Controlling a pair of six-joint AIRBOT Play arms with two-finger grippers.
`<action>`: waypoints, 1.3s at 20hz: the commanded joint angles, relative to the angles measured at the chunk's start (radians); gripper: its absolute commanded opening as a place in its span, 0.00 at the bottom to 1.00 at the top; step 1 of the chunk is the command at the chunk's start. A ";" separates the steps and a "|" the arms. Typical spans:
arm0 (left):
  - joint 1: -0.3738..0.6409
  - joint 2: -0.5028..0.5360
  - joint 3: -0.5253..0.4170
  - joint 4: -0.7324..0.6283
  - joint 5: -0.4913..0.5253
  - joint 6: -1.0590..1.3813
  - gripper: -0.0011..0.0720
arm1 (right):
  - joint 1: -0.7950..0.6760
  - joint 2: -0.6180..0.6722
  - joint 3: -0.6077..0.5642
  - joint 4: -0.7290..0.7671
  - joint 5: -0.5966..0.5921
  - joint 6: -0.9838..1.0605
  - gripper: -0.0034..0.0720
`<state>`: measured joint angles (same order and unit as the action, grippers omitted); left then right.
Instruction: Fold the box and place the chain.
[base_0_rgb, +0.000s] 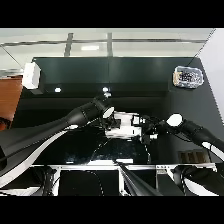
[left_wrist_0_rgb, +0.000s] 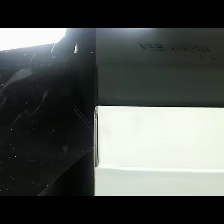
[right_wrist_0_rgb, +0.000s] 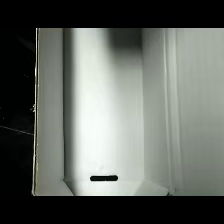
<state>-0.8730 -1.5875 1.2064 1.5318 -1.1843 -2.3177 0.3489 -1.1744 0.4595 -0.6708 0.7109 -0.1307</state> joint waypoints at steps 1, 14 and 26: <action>0.003 0.002 0.001 0.012 0.003 -0.002 0.05 | 0.000 0.033 0.000 -0.083 0.039 0.057 0.92; 0.017 0.002 0.001 0.003 0.009 -0.021 0.05 | 0.000 0.119 0.010 -0.151 0.021 0.071 0.92; 0.018 0.002 0.001 -0.021 0.000 -0.020 0.05 | 0.000 0.119 0.035 -0.101 0.078 0.076 0.25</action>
<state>-0.8562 -1.5856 1.2064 1.5131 -1.1854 -2.3386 0.3489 -1.0554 0.4931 -0.8074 0.7792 -0.0597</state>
